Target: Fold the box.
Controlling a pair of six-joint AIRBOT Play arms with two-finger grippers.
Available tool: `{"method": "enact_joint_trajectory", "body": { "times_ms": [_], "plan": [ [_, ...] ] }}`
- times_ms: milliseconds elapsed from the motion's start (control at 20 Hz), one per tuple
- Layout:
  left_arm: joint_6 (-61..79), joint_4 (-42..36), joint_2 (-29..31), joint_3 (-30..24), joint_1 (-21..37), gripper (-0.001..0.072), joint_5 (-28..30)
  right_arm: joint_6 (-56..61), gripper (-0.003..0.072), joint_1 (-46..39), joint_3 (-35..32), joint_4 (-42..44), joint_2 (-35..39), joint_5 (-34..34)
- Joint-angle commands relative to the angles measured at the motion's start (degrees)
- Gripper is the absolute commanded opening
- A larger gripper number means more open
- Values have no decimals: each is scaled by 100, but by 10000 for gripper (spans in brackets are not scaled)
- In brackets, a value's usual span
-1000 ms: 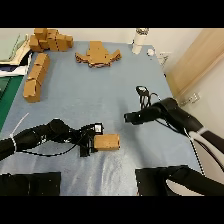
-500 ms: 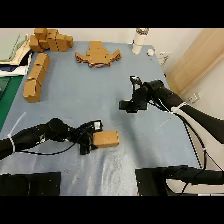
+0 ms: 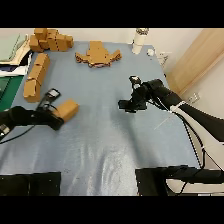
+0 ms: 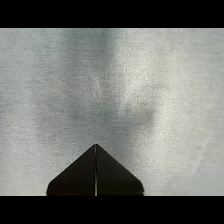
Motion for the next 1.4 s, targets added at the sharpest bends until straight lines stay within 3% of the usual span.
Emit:
{"method": "enact_joint_trajectory", "body": {
  "times_ms": [0, 150, 250, 850, 1050, 1100, 1250, 1350],
  "plan": [
    [-1440, 1110, 315, 7, 1657, 527, -356, 2, 3, -2, 4, 2, -2, 0],
    [-1460, 1104, 229, 7, 2487, 527, -400, 2, 3, -2, 4, 2, -2, 0],
    [-1530, 1084, 87, 7, 2712, 527, -240, 2, 3, -2, 4, 2, -2, 0],
    [-1552, 420, -1132, 372, 2671, 528, 1001, 2, 4, -2, 4, 2, -2, 0],
    [-1515, 400, -1314, 413, 2675, 543, 966, 2, 3, -2, 4, 4, -2, 0],
    [-1517, 400, -1314, 413, 2686, 691, 940, 2, 3, -2, 4, 4, -2, 0],
    [-1517, 511, -1303, 444, 2686, 694, 671, 2, 3, -2, 4, 2, -2, 0],
    [-1521, 664, -1244, 595, 2726, 694, 7, 2, 3, -2, 4, 2, -2, 0]
  ]
}}
